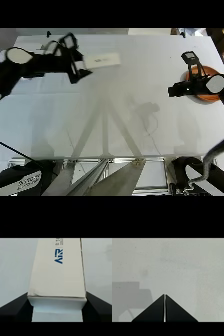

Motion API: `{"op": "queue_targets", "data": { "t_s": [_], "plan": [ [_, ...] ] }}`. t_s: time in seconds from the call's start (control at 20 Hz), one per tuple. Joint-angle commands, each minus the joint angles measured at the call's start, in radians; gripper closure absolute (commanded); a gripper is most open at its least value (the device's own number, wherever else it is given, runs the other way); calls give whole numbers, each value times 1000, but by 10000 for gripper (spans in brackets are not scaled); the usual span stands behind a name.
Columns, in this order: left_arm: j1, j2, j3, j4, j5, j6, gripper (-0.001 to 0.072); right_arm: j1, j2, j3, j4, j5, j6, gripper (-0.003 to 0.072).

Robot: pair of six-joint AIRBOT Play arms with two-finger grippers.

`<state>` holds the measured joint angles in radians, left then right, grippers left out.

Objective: Fold the box and place the chain.

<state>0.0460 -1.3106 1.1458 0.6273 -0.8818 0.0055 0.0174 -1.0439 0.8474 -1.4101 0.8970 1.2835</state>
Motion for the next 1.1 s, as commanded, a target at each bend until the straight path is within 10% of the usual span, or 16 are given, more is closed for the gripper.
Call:
{"op": "queue_targets", "data": {
  "t_s": [0.0,0.5,0.9,1.05],
  "plan": [
    [133,16,1,18,16,-122,432,-1,1,0,0,0,0,670],
    [418,2,1,18,15,-374,431,-1,1,0,0,0,0,670],
    [426,-190,0,8,19,-438,421,-1,1,0,0,0,0,670],
    [424,-283,0,-34,60,-472,104,-1,1,0,0,0,0,670]
  ]
}}
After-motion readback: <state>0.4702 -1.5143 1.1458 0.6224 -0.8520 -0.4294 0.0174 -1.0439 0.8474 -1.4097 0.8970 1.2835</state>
